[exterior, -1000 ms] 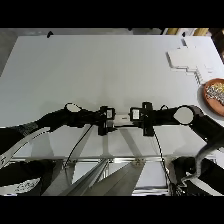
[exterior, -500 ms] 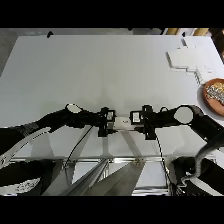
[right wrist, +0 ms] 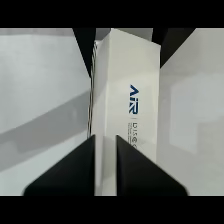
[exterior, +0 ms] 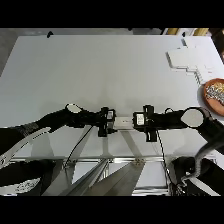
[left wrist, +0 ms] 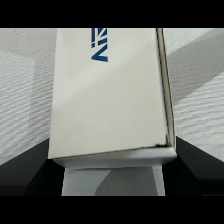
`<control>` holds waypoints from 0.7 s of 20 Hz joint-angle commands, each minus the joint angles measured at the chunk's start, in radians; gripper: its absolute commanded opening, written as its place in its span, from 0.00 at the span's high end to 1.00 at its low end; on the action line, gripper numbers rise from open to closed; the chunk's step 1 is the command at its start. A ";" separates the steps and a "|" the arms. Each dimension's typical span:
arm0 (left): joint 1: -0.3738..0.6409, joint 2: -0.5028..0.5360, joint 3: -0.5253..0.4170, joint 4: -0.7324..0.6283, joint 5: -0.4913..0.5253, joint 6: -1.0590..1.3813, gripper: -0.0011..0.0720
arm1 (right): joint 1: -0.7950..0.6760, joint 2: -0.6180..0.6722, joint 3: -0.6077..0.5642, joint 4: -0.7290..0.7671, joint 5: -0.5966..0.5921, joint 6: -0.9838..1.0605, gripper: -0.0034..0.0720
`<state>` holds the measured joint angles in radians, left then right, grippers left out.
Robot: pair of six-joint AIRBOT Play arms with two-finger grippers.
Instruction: Fold the box and place the chain.
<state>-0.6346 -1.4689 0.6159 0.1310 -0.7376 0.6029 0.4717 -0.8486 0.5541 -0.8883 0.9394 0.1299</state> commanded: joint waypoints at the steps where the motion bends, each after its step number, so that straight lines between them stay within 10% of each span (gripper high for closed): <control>1: 0.001 0.000 0.000 0.000 0.001 0.000 0.95 | 0.001 -0.003 0.000 0.014 0.004 0.000 0.93; 14: 0.001 0.000 0.000 0.000 0.001 0.000 0.95 | 0.001 -0.138 0.000 0.018 0.011 0.000 0.93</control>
<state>-0.6342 -1.4689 0.6159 0.1303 -0.7349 0.6006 0.4717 -0.9699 0.5541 -0.8711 0.9512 0.1299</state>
